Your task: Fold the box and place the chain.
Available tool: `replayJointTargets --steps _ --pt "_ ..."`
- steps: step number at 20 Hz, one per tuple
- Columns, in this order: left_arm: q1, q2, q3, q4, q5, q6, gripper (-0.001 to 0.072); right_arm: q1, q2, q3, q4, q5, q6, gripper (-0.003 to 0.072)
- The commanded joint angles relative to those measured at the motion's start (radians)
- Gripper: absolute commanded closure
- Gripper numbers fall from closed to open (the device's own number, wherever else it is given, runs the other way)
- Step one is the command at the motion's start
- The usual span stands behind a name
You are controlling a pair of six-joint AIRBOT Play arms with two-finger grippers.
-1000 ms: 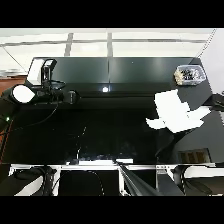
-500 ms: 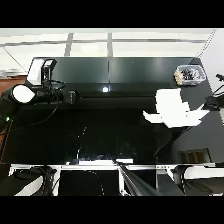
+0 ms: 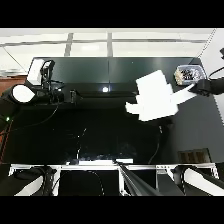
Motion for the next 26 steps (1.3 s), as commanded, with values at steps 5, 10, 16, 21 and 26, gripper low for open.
replayJointTargets --steps 5,10,16,21,26 --pt "-0.002 -0.002 0.0 -0.026 -0.016 -0.004 -0.0001 0.264 0.214 -0.417 0.429 -0.339 -0.094 0.0677" --pt "-0.005 -0.076 0.0 -0.095 -0.045 0.001 -0.0001 0.465 0.214 -0.615 0.452 -0.581 -0.1 0.0677" --pt "-0.005 -0.183 0.0 -0.307 -0.072 0.138 0.0 0.482 0.214 -0.64 0.417 -0.608 -0.098 0.0677" --pt "-0.004 -0.249 0.004 -0.372 -0.068 0.161 0.0 0.543 0.214 -0.659 0.437 -0.641 -0.097 0.0677" --pt "-0.001 -0.378 0.061 -0.487 -0.11 0.253 0.0 0.584 0.214 -0.668 0.425 -0.657 -0.097 0.0676"
